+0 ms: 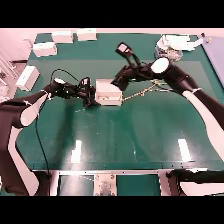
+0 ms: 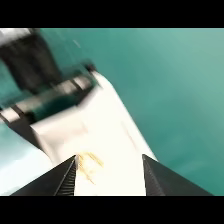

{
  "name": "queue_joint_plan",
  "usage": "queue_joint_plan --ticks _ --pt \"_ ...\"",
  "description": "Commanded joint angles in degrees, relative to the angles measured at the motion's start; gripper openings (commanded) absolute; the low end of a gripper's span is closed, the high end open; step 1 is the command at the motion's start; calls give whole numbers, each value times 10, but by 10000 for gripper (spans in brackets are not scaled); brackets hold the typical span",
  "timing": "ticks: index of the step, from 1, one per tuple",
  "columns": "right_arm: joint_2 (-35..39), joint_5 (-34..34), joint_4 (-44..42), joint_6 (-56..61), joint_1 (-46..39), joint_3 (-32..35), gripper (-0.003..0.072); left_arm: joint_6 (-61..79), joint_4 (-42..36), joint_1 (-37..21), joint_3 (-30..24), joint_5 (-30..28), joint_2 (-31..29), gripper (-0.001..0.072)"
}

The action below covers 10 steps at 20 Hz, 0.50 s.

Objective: Fold the box and place the chain.

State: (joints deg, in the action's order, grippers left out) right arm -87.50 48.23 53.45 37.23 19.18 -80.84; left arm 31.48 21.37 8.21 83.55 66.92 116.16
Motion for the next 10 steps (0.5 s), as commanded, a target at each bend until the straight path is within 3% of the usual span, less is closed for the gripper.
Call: queue_joint_plan --ticks 1,4,6,10 --pt "5 75 64 -32 -83 2 478 0 0 0 0 0 0 484" --pt "-4 78 68 -191 -169 27 481 0 0 0 0 0 0 484" --pt "-30 78 53 -285 -213 29 555 0 0 0 0 0 0 484" --pt "-82 78 44 -383 -258 29 557 0 0 0 0 0 0 484"
